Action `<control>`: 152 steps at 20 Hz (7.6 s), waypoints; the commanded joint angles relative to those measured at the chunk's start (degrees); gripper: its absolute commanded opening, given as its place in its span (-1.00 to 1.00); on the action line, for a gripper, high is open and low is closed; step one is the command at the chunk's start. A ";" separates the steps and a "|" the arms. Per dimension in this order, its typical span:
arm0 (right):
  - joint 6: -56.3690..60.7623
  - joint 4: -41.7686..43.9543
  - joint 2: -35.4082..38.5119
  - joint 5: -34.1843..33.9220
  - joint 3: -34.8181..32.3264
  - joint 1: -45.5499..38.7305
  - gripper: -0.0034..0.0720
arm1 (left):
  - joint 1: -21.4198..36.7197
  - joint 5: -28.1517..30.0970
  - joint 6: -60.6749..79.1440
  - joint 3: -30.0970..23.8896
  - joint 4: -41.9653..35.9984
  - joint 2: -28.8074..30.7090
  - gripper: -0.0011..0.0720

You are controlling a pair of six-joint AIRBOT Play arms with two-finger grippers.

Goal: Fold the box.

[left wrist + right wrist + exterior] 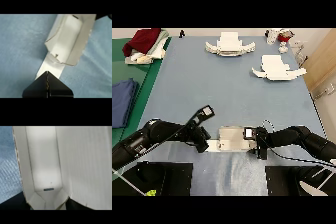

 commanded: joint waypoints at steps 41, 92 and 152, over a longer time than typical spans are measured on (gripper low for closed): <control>0.00 0.02 -0.04 0.00 -0.02 0.00 0.46 | -0.68 -1.42 -33.77 1.42 -10.54 -9.75 0.22; 0.00 0.02 -0.04 0.00 -0.02 0.00 0.47 | -23.65 -12.90 -89.18 23.89 25.57 -33.86 0.14; 0.00 0.00 -0.04 0.00 -0.02 0.00 0.47 | -28.68 -22.05 -94.12 31.74 30.69 -41.27 -0.88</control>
